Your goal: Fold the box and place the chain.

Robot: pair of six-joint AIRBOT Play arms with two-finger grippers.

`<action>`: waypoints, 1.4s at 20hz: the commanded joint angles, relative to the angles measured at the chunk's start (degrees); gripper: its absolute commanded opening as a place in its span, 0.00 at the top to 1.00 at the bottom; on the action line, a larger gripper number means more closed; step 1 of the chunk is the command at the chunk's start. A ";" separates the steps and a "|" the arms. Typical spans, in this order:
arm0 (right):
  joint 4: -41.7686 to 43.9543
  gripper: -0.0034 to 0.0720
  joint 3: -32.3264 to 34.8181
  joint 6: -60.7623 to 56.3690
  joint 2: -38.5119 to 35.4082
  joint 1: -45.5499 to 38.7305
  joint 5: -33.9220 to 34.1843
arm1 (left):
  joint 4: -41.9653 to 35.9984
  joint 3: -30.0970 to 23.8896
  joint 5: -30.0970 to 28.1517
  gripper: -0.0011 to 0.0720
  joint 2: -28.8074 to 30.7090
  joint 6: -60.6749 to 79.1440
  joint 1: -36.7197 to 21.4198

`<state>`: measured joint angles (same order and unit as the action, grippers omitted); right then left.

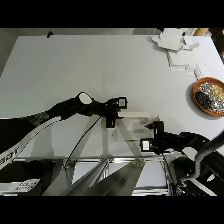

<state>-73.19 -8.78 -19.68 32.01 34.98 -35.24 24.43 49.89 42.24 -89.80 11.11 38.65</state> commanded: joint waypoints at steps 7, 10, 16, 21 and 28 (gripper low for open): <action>7.85 0.05 -5.49 2.47 0.50 -9.38 -1.49 | 0.00 0.00 0.00 0.97 0.00 0.00 0.00; 11.98 0.05 -5.64 6.97 1.57 -12.83 -2.16 | 0.00 0.00 -0.02 0.97 0.00 0.00 0.00; 28.33 0.05 -6.80 24.63 9.73 -24.37 -7.78 | 0.02 0.00 -0.02 0.97 0.00 0.00 0.00; 36.70 0.05 -9.44 33.48 17.44 -31.56 -12.15 | 0.02 0.00 -0.02 0.97 -0.02 0.00 0.00; 43.01 0.05 -9.46 48.41 27.34 -34.58 -16.68 | 0.02 0.00 -0.02 0.97 0.00 0.00 0.00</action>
